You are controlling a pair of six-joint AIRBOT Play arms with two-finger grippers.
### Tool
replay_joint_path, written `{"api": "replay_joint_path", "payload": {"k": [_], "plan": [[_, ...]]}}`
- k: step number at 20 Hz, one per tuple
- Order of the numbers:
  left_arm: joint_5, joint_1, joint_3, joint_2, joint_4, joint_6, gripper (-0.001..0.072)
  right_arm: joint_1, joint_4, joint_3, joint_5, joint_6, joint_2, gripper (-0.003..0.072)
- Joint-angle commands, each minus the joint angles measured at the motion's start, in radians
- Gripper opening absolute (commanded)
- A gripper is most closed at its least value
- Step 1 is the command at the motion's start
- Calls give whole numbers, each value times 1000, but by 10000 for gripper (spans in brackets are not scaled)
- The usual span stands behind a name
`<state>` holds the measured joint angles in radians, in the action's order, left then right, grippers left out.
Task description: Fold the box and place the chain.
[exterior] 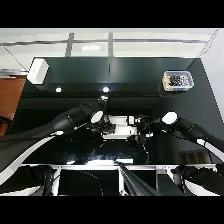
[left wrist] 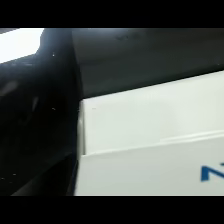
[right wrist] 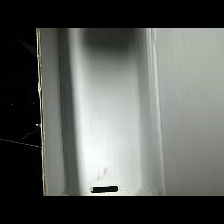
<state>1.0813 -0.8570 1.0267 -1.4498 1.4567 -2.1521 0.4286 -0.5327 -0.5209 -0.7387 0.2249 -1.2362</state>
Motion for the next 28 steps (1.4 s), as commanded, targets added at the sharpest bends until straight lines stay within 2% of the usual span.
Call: {"api": "replay_joint_path", "payload": {"k": [1,7,9,10,11,13,14,15,18,19,20,21,26,27,28], "plan": [[-24,-22,3,-26,-2,-33,284,0,0,0,-1,0,0,488],[-21,-22,6,-34,12,-59,263,23,0,0,-1,0,0,489],[-23,-22,6,-34,11,-60,161,42,0,0,2,0,0,488],[-23,-22,6,-34,11,-60,150,48,0,0,6,0,0,488],[-23,-22,6,-34,11,-60,92,50,1,0,6,-1,0,488],[-21,-22,6,-34,11,-60,84,51,1,0,6,-1,0,488],[-18,-22,6,-34,11,-60,35,51,1,0,6,-1,0,488],[-15,-22,6,-34,11,-60,28,51,1,0,6,-1,0,488],[-14,-22,6,-34,10,-60,38,51,1,0,7,-1,0,489],[-14,-21,6,-34,8,-64,148,51,1,0,7,-1,0,488],[-13,-21,6,-34,9,-81,318,51,1,0,7,-1,0,488],[-13,-21,6,-34,8,-83,408,51,1,0,7,-1,0,489],[-1,-21,5,-34,28,-89,397,51,1,0,7,-1,0,488],[6,-21,5,-34,29,-90,319,51,1,0,7,-1,0,488],[9,-21,5,-34,28,-89,194,51,1,0,8,-1,0,489]]}}
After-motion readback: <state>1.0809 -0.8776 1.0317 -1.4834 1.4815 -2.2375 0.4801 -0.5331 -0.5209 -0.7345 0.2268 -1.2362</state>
